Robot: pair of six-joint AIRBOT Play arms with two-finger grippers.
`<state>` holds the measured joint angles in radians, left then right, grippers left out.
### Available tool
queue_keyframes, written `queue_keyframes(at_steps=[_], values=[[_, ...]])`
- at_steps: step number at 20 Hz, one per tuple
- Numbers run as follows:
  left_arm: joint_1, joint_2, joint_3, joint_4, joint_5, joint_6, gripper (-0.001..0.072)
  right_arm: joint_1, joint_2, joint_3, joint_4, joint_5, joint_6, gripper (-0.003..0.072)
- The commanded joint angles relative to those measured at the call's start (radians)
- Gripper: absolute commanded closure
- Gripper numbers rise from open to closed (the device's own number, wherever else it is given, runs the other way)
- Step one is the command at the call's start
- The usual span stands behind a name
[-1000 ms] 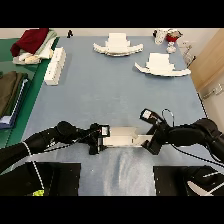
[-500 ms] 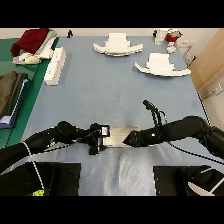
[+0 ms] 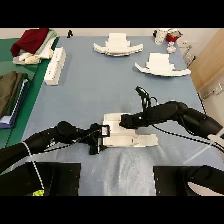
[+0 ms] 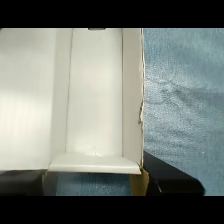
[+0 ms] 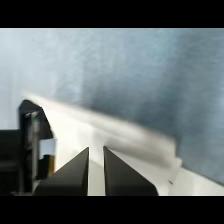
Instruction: Fold the box.
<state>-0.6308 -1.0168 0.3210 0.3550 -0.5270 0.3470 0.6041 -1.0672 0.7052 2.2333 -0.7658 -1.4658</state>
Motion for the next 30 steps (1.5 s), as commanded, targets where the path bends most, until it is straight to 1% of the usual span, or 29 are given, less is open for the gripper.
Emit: queue_keyframes(at_steps=[1, 2, 5, 10, 13, 16, 20, 25, 27, 30], values=[[0.001, 0.000, 0.001, 0.001, 0.001, 0.000, 0.0197, -0.015, -0.096, 0.010, -0.047, 0.033, -0.023, 0.0616], [0.001, 0.000, 0.001, 0.001, 0.001, 0.000, 0.0197, -0.014, -0.116, 0.010, -0.047, 0.033, -0.042, 0.0646], [0.001, 0.000, 0.001, 0.001, 0.000, 0.000, 0.0198, -0.014, -0.155, 0.010, -0.046, 0.033, -0.054, 0.0647], [0.001, 0.000, 0.001, 0.001, 0.001, 0.000, 0.0198, -0.014, -0.155, 0.010, -0.046, 0.030, -0.088, 0.0646], [0.001, 0.000, 0.001, 0.001, 0.001, 0.000, 0.0198, -0.014, -0.124, 0.011, -0.046, 0.012, -0.125, 0.0647], [0.001, 0.000, 0.001, 0.001, 0.001, 0.000, 0.0197, -0.014, -0.055, 0.026, -0.083, -0.043, -0.158, 0.0647], [0.001, 0.000, 0.001, 0.001, 0.001, 0.000, 0.0197, -0.014, 0.097, 0.032, -0.227, -0.118, -0.157, 0.0647], [0.001, 0.000, 0.001, 0.001, 0.001, 0.000, 0.0197, -0.014, 0.259, 0.028, -0.472, -0.336, -0.161, 0.0646], [0.001, 0.000, 0.001, 0.001, 0.001, 0.000, 0.0197, -0.014, 0.309, 0.007, -0.501, -0.371, -0.229, 0.0646], [0.001, 0.000, 0.001, 0.001, 0.001, 0.000, 0.0197, -0.014, 0.385, -0.062, -0.503, -0.381, -0.369, 0.0646]])
